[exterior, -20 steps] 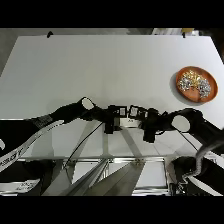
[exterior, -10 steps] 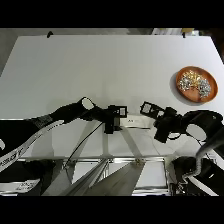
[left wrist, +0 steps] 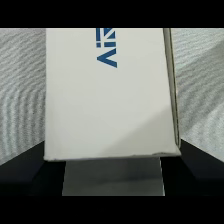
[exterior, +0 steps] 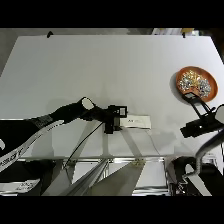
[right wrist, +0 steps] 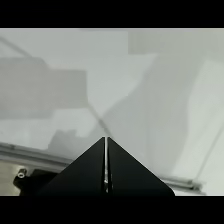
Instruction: Fold the box and place the chain.
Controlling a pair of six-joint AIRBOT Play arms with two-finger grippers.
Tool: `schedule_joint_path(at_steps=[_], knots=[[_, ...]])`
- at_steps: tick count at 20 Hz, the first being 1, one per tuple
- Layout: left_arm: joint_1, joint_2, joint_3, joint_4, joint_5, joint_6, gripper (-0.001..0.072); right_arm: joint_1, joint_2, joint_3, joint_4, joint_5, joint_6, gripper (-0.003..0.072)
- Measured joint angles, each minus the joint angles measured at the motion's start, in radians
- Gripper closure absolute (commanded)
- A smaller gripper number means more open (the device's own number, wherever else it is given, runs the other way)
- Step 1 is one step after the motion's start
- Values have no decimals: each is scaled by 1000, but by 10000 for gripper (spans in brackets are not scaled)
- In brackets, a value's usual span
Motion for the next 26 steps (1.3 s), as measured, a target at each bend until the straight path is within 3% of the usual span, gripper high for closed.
schedule_joint_path(at_steps=[5, 9, 15, 20, 26], knots=[[0, 0, 0, -26, 0, 0, 320, -119, 2, 0, 4, 184, 69, 670], [1, 14, -1, -26, -7, -3, 321, -141, 2, 0, 5, 254, 90, 670], [57, 182, 0, 10, -26, -77, 321, -148, 2, 0, 5, 284, 98, 670], [264, 385, 0, 208, -49, -424, 321, -148, 2, 0, 5, 288, 101, 670], [653, 519, 0, 541, -164, -921, 320, -148, 2, 0, 5, 290, 101, 670]])
